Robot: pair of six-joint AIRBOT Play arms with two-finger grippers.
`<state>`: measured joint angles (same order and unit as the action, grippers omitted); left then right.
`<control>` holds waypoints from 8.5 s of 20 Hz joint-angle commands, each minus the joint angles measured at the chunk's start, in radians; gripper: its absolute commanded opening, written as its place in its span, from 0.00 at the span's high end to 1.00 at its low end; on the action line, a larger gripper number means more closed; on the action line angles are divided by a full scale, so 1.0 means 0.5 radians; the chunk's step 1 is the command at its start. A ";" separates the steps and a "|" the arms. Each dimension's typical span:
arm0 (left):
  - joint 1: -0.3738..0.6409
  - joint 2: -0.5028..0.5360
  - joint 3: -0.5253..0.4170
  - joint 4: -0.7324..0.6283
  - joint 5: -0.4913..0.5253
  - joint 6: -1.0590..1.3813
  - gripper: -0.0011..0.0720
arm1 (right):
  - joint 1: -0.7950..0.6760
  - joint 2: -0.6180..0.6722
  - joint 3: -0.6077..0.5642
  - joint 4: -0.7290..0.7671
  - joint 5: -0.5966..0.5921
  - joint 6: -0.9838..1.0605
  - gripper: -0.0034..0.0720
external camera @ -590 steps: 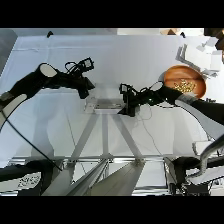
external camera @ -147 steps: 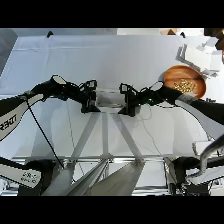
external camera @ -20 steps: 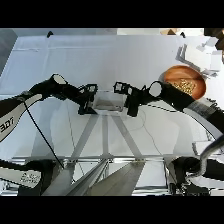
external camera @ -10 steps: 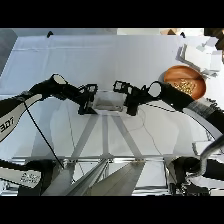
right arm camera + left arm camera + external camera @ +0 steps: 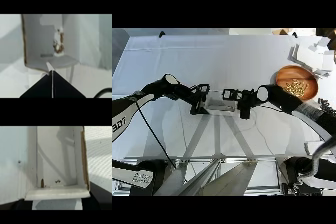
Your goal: Fold the box and place the chain.
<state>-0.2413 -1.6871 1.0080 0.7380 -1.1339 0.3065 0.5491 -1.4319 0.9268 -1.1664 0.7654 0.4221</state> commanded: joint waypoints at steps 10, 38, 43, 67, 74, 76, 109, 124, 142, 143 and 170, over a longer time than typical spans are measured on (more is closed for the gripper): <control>0.002 0.001 0.000 0.000 0.000 0.000 0.75 | 0.061 0.000 0.000 0.249 -0.097 -0.023 0.74; 0.002 0.001 0.000 0.000 0.001 0.000 0.75 | -0.089 0.899 -0.001 -0.999 0.848 1.922 0.95; 0.002 0.001 0.000 0.000 0.001 0.000 0.75 | -0.365 0.894 -0.204 -0.649 0.600 1.923 0.95; 0.002 0.001 0.000 0.000 0.000 0.000 0.75 | -0.420 0.185 -0.634 1.044 -0.278 1.316 0.95; 0.002 0.001 0.000 0.000 0.000 0.000 0.75 | -0.398 0.189 -0.634 1.659 -0.143 0.850 0.95; 0.002 0.001 0.000 0.000 0.000 0.000 0.75 | -0.392 0.204 -0.633 1.743 -0.162 0.762 0.95; 0.002 0.001 0.000 0.000 0.000 0.000 0.75 | -0.062 0.542 -0.634 0.859 -0.615 1.521 0.94; 0.002 0.001 0.000 0.000 0.000 -0.001 0.75 | 0.075 0.563 -0.633 0.881 -0.787 1.530 0.41; 0.002 0.001 0.000 0.000 0.000 0.000 0.75 | 0.096 0.476 -0.590 0.836 -0.826 1.830 0.41; 0.002 0.001 0.000 0.000 0.000 0.000 0.75 | 0.123 0.476 -0.590 0.835 -0.842 1.830 0.41; 0.002 0.001 0.000 0.000 0.000 -0.001 0.75 | 0.195 0.415 -0.521 0.164 -0.700 2.479 0.25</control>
<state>-0.2405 -1.6871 1.0084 0.7380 -1.1339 0.3069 0.6460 -1.2053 0.6430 -1.0290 0.3630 1.5116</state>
